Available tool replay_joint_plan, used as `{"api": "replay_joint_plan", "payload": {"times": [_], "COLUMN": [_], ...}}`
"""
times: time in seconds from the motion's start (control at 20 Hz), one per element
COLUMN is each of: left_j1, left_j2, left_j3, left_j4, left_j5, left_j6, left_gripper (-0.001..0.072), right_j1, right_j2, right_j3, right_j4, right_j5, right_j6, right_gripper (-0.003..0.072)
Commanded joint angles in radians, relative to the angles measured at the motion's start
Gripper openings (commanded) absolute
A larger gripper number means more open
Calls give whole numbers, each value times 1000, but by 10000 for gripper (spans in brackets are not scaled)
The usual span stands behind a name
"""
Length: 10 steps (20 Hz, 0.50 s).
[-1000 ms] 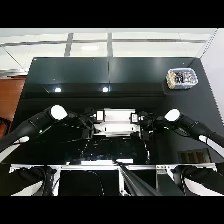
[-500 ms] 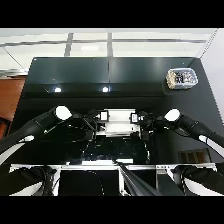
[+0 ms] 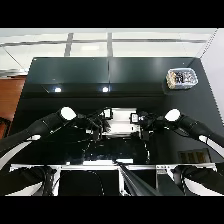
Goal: Fold the box and place the chain.
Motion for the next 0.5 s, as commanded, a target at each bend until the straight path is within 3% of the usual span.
{"api": "replay_joint_plan", "payload": {"times": [0.0, 0.1, 0.2, 0.25, 0.3, 0.35, 0.4, 0.45], "left_j1": [-2, -2, -2, 0, 1, 1, 1, 4], "left_j2": [-5, -5, -5, -4, -3, -2, -2, 1], "left_j3": [0, 0, 0, 1, 2, 1, 1, 2], "left_j4": [-17, -13, -13, -10, 0, 8, 8, 14], "left_j5": [5, 16, 35, 33, 23, 21, 21, 26], "left_j6": [0, 0, 0, -1, -1, -9, -19, -38], "left_gripper": [45, 34, 380, 316, 99, 154, 440, 471], "right_j1": [0, 0, 0, 0, 0, 0, 0, 0], "right_j2": [0, 0, 0, 0, 0, 0, 0, 0], "right_j3": [0, 0, 0, 0, 0, 0, 0, 0], "right_j4": [0, 0, 0, 0, 0, 0, 0, 0], "right_j5": [0, 0, 0, 0, 0, 0, 0, 0], "right_j6": [0, 0, 0, 0, 0, 0, 0, 0], "right_gripper": [8, 8, 8, 8, 8, 8, 8, 8]}}
